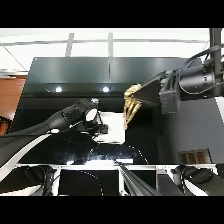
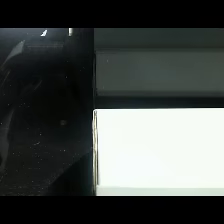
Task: Fold the box and place the chain.
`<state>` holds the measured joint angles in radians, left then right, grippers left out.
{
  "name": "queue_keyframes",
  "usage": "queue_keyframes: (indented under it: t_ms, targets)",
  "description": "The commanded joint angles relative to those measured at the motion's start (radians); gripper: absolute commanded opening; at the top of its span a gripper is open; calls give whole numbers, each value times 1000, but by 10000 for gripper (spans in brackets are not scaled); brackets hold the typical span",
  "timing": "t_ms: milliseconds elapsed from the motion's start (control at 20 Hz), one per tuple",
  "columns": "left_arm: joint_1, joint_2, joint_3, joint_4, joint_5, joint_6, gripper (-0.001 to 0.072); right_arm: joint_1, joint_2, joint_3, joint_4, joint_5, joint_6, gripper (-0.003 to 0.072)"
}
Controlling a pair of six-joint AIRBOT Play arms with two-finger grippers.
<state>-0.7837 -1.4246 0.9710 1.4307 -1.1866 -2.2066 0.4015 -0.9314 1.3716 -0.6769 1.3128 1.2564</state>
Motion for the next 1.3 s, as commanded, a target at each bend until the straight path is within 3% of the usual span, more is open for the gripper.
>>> queue_keyframes:
  t_ms: [0,150,250,450,800,1000,1250]
  targets:
    - [0,1,0,0,0,0,28,42,-2,-11,98,-137,-22,9]
    - [0,1,0,0,0,0,27,54,-11,-13,103,-155,-19,9]
    - [0,1,0,0,2,0,28,94,-30,-34,27,-135,14,9]
    - [0,1,0,0,2,0,27,203,-87,-173,-145,-176,92,9]
    - [0,1,0,-4,-3,0,28,238,-198,-371,-242,-293,119,9]
    - [0,1,0,-7,7,0,28,273,-227,-474,-213,-382,146,9]
    - [0,1,0,-6,8,0,28,296,-227,-489,-214,-443,185,11]
